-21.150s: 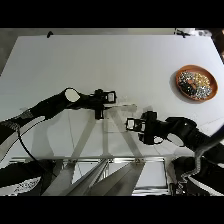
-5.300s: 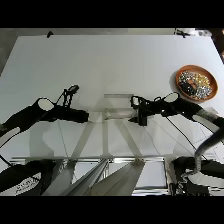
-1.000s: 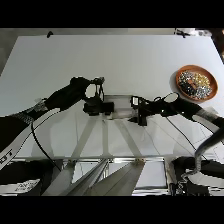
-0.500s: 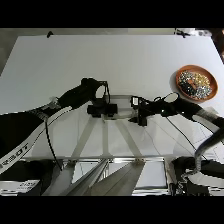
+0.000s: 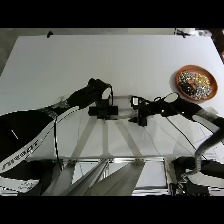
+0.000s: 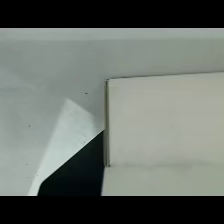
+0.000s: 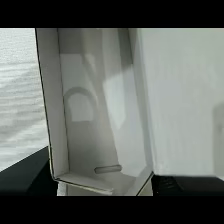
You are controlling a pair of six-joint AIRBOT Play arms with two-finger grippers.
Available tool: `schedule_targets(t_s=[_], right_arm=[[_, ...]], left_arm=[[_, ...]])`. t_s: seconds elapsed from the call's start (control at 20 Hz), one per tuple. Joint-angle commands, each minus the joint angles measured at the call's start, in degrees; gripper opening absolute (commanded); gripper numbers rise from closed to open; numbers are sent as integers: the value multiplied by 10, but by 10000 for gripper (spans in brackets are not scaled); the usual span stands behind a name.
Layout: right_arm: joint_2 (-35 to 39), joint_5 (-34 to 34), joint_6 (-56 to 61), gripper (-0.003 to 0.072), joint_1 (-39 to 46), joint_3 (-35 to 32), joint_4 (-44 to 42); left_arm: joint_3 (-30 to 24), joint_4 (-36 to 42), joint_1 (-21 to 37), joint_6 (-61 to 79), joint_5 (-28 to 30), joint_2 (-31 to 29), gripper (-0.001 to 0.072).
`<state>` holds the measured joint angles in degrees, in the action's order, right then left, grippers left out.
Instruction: Fold the box and place the chain.
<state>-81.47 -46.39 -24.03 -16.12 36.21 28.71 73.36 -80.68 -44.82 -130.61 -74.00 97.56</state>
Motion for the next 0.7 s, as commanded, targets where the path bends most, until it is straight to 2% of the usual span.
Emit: schedule_targets(t_s=[0.0,0.2,0.25,0.35,0.45,0.5,0.55,0.65], right_arm=[[0,3,0,315,0,0,-1],[0,3,0,315,0,0,-1],[0,3,0,315,0,0,-1],[0,3,0,315,0,0,-1],[0,3,0,315,0,0,-1],[0,3,0,315,0,0,-1],[0,3,0,315,0,0,-1],[0,3,0,315,0,0,-1]], left_arm=[[1,-3,-3,-12,-14,5,4],[1,-7,-3,-23,-12,6,15],[1,-8,-3,-23,-13,6,70],[1,-8,-3,-23,-13,6,266],[1,-8,-3,-23,-13,6,292],[1,-8,-3,-23,-13,6,290],[1,-8,-3,-23,-13,6,241],[1,-8,-3,-23,-13,6,1]])
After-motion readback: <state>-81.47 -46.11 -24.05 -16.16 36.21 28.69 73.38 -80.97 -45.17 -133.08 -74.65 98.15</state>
